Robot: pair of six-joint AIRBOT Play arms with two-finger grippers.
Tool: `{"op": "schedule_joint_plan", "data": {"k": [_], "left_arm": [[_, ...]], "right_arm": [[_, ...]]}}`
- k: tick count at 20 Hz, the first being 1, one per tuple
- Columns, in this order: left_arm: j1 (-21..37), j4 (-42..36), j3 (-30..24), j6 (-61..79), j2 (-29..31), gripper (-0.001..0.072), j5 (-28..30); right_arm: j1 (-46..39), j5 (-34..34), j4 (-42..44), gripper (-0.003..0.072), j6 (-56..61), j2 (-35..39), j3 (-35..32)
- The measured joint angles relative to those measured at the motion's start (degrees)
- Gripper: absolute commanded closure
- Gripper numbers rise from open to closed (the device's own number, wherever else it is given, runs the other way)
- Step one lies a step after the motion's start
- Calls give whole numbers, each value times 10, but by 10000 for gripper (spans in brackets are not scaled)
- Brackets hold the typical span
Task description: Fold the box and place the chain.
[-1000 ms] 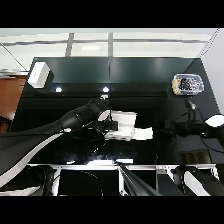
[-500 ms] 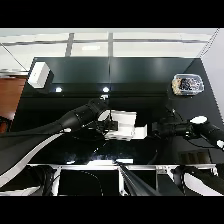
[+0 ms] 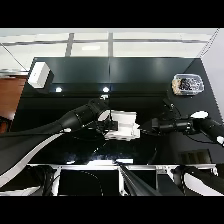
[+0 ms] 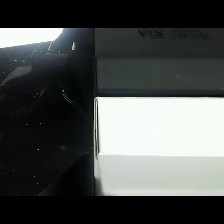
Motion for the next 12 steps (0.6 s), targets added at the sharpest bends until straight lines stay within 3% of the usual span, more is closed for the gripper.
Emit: {"op": "schedule_joint_plan", "data": {"k": [7,12], "left_arm": [[0,0,0,0,0,680,0],[0,0,0,0,0,680,-1]], "right_arm": [[91,-50,12,138,16,-1,23],[159,-97,-31,138,92,-1,63]]}}
